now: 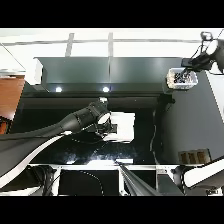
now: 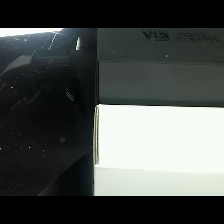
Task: Fold the box and place the chain.
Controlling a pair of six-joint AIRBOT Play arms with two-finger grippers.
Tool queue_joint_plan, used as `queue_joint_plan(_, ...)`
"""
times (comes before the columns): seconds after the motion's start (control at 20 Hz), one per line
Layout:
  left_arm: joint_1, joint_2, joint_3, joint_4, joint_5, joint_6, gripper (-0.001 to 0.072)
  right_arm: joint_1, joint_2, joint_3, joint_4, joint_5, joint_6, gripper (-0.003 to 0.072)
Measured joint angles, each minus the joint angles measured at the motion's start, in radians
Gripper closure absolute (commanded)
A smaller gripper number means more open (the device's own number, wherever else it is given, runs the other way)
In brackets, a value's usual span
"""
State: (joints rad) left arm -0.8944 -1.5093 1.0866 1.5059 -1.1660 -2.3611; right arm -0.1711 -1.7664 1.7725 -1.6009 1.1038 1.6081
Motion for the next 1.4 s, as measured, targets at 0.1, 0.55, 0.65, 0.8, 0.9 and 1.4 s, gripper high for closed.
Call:
queue_joint_plan(0.1, 0.000, 0.000, 0.000, 0.000, 0.000, 0.000, 0.0675, -0.018, 0.059, 0.000, 0.050, 0.009, -0.032, 0.0644)
queue_joint_plan(0.55, 0.000, 0.000, 0.000, -0.001, -0.023, 0.000, 0.0675, -0.023, 0.518, -0.028, 0.199, 0.101, -0.183, 0.0645)
queue_joint_plan(0.65, 0.000, 0.000, 0.000, -0.001, -0.025, 0.000, 0.0675, -0.017, 0.608, -0.032, 0.222, 0.126, -0.194, 0.0645)
queue_joint_plan(0.8, 0.000, 0.000, 0.000, -0.001, -0.030, 0.000, 0.0675, 0.026, 0.731, -0.066, 0.251, 0.170, -0.201, 0.0645)
queue_joint_plan(0.9, 0.000, 0.000, 0.000, -0.001, -0.031, 0.000, 0.0675, 0.070, 0.801, -0.121, 0.267, 0.214, -0.203, 0.0645)
queue_joint_plan(1.4, 0.000, 0.000, 0.000, 0.000, -0.032, 0.000, 0.0675, 0.329, 0.949, -0.575, 0.507, 0.360, -0.220, 0.0645)
